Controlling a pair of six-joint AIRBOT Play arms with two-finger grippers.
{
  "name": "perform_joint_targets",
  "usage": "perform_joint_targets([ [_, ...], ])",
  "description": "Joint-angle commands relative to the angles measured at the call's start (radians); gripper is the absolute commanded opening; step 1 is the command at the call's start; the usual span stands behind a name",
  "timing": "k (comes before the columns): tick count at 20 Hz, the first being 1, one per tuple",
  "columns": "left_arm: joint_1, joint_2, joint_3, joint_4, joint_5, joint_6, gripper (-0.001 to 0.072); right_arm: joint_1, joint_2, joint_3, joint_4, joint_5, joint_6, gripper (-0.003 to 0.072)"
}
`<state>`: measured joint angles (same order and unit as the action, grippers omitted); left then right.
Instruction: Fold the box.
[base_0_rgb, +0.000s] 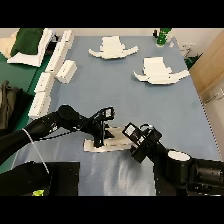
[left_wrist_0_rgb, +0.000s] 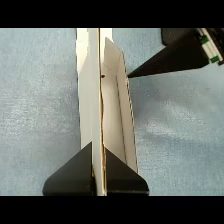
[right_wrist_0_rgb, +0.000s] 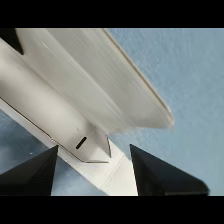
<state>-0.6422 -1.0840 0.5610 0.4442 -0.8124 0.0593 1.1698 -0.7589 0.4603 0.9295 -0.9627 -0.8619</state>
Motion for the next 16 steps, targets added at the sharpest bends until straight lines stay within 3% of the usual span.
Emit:
perform_joint_targets([
  [1, 0.000, -0.001, 0.000, 0.001, -0.001, 0.000, 0.0015, -0.114, 0.037, -0.002, 0.109, 0.088, -0.291, 0.0720],
  [5, 0.000, -0.001, 0.000, 0.001, -0.001, 0.000, 0.0015, -0.355, 0.075, -0.009, 0.516, 0.172, -0.875, 0.0720],
  [10, 0.000, -0.001, 0.000, 0.001, -0.001, 0.000, 0.0015, -0.661, 0.062, -0.042, 1.083, 0.183, -1.587, 0.0720],
  [13, 0.000, -0.001, 0.000, 0.001, -0.001, 0.000, 0.0015, -0.763, 0.060, -0.085, 1.234, 0.180, -1.778, 0.0720],
  [16, 0.000, -0.001, 0.000, 0.001, -0.001, 0.000, 0.0015, -0.782, 0.060, -0.090, 1.223, 0.164, -1.770, 0.0720],
])
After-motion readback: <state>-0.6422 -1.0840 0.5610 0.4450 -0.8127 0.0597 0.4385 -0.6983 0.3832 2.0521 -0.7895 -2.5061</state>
